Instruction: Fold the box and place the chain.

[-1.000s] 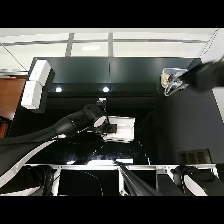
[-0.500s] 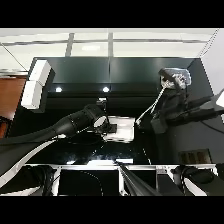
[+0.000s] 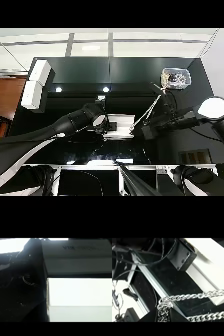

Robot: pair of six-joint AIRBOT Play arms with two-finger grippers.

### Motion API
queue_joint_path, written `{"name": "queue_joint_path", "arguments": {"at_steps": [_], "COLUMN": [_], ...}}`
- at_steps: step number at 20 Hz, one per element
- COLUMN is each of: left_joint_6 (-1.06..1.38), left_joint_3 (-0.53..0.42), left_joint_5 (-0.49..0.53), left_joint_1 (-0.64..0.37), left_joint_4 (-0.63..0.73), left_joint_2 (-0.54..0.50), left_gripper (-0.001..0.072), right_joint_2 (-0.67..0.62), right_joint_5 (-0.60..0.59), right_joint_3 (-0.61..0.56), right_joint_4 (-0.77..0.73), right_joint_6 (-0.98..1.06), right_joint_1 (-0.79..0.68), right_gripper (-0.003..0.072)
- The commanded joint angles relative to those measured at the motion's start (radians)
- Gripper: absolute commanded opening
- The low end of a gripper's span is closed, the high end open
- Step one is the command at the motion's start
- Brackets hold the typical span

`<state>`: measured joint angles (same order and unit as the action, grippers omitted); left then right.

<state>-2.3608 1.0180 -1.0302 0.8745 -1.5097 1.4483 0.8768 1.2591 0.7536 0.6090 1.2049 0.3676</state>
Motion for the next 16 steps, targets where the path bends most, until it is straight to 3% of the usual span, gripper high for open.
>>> {"name": "queue_joint_path", "arguments": {"at_steps": [1,11,12,13,16], "left_joint_6": [-0.008,-0.007,-0.007,-0.007,-0.005], "left_joint_3": [0.0,0.0,0.0,0.0,0.0], "left_joint_5": [-0.001,-0.003,-0.003,-0.003,-0.003], "left_joint_1": [-0.007,-0.005,-0.005,-0.005,-0.005], "left_joint_4": [-0.001,0.0,0.0,0.0,0.0], "left_joint_2": [0.0,0.0,0.0,0.0,0.0], "left_gripper": [0.003,0.0031,0.0031,0.0031,0.0031], "right_joint_2": [0.045,0.108,0.107,0.107,0.101], "right_joint_5": [-0.15,-0.229,-0.243,-0.253,-0.167], "right_joint_3": [-0.014,-0.014,-0.014,-0.014,0.015], "right_joint_4": [-0.01,0.058,0.057,0.057,0.058], "right_joint_6": [0.018,0.05,0.053,0.053,0.051], "right_joint_1": [0.063,0.068,0.068,0.067,-0.008], "right_gripper": [0.0014,0.0036,0.0258,0.0387,0.0387]}}
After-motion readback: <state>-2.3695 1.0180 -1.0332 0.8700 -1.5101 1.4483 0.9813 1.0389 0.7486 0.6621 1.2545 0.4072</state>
